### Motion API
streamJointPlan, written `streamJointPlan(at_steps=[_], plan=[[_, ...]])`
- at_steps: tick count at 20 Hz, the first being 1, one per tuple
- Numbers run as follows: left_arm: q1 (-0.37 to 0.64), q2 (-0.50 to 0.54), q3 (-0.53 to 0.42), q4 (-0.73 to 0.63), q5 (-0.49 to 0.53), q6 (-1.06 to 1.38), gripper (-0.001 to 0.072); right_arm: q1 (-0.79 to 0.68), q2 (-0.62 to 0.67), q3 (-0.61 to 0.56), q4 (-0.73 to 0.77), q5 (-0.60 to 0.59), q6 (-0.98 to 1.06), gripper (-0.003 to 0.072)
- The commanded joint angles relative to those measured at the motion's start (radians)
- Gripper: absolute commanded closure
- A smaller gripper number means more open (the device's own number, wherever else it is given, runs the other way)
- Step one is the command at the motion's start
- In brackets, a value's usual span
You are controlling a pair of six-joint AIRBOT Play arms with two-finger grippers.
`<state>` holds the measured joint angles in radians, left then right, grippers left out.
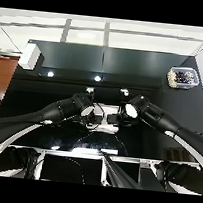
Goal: Fold the box and place the chain.
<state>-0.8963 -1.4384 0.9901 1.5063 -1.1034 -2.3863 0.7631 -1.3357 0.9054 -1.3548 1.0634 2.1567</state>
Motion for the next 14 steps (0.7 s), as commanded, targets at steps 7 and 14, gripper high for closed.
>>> streamJointPlan(at_steps=[7, 14], plan=[[0.000, 0.000, 0.001, 0.000, -0.001, 0.000, 0.0683, 0.008, -0.055, 0.016, 0.000, 0.033, 0.084, 0.0380], [0.000, 0.000, 0.001, 0.000, -0.001, 0.000, 0.0683, 0.008, -0.063, 0.016, 0.012, 0.032, 0.090, 0.0541]])
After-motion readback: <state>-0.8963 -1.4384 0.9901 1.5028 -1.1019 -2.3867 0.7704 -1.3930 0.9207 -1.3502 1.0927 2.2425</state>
